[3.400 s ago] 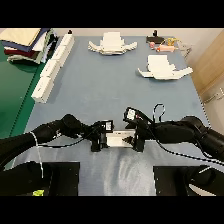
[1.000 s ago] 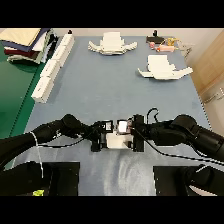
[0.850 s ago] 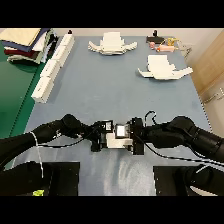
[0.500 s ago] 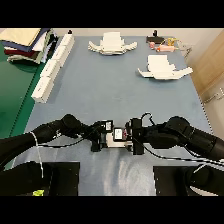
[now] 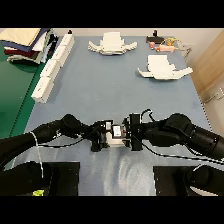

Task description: Fold the box.

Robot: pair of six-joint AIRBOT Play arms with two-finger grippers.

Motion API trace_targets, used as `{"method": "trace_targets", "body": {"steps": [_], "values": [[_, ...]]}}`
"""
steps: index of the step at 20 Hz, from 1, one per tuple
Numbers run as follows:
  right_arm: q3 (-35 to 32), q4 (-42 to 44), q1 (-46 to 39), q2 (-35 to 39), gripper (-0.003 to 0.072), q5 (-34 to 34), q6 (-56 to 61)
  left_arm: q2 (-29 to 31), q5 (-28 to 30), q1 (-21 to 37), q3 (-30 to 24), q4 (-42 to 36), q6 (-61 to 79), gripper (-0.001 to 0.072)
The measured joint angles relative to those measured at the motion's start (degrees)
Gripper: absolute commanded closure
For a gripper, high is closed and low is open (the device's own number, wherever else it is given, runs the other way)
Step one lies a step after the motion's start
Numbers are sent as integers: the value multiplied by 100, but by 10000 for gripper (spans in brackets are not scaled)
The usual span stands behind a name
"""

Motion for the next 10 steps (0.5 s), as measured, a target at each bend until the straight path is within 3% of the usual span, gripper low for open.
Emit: {"method": "trace_targets", "body": {"steps": [4, 6, 8, 10], "values": [[46, -96, 0, 0, 46, 11, 2, 0, 0, 0, 0, -2, 4, 184], [55, -114, 0, 0, 190, 11, 4, 0, 0, 0, 0, -2, 4, 184], [61, -103, 0, -7, 196, 4, 37, 0, 2, 0, 0, -2, 4, 185], [61, -28, 15, -37, 258, -61, 63, 0, 2, 0, 0, -2, 7, 184]]}}
